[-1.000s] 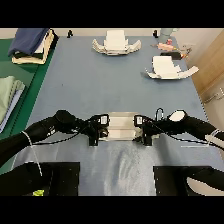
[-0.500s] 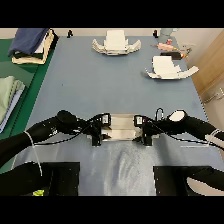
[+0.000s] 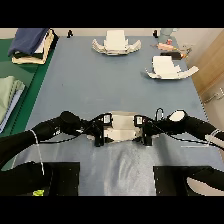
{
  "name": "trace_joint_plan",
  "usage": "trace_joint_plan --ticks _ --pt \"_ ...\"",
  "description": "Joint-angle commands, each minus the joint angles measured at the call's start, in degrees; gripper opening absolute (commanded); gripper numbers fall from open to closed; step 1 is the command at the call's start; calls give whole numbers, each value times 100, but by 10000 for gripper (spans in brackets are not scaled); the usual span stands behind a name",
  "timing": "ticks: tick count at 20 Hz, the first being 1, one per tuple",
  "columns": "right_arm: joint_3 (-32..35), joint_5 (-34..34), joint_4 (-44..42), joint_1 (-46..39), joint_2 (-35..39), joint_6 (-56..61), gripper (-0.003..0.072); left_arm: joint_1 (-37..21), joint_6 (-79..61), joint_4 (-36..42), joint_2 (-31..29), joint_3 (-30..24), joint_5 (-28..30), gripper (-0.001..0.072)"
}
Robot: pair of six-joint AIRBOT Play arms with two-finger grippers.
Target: Fold the box.
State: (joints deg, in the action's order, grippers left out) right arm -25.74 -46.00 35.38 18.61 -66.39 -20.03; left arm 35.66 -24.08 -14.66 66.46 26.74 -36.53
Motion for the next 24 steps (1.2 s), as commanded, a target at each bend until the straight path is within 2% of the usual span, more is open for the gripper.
trace_joint_plan --ticks 1,2,3,5,6,11,13,15,16,18,21,24 --pt "-2 -2 -4 0 4 2 508 -4 431 -264 -94 -2 96 348" --pt "-2 -2 -4 0 4 2 508 -4 807 -525 -223 -2 170 187" --pt "-2 -2 -4 0 4 2 508 -4 1309 -855 -367 -2 275 104" --pt "-2 -2 -4 0 4 2 508 -4 2444 -1784 -741 -2 289 96" --pt "-2 -2 -4 0 4 2 508 -4 3034 -2258 -973 -2 162 15" --pt "-2 -2 -4 0 4 2 508 -4 5692 -3545 -2514 -2 -669 19" --pt "-2 -2 -4 0 2 4 508 -107 7597 -4487 -3195 -4 -660 18" --pt "-2 -2 -4 0 4 2 507 -485 9991 -5689 -3672 -4 -844 18" --pt "-2 -2 -4 0 4 2 508 -726 10714 -6072 -3823 -9 -942 19" --pt "-2 -2 -4 0 4 2 508 -1174 11202 -6144 -3904 -42 -1036 19" --pt "-2 -2 -4 0 4 2 508 -1692 11693 -5949 -3462 -114 -1563 19" --pt "-2 -2 -4 0 4 4 508 -1853 11254 -4929 -2658 -310 -1552 18"
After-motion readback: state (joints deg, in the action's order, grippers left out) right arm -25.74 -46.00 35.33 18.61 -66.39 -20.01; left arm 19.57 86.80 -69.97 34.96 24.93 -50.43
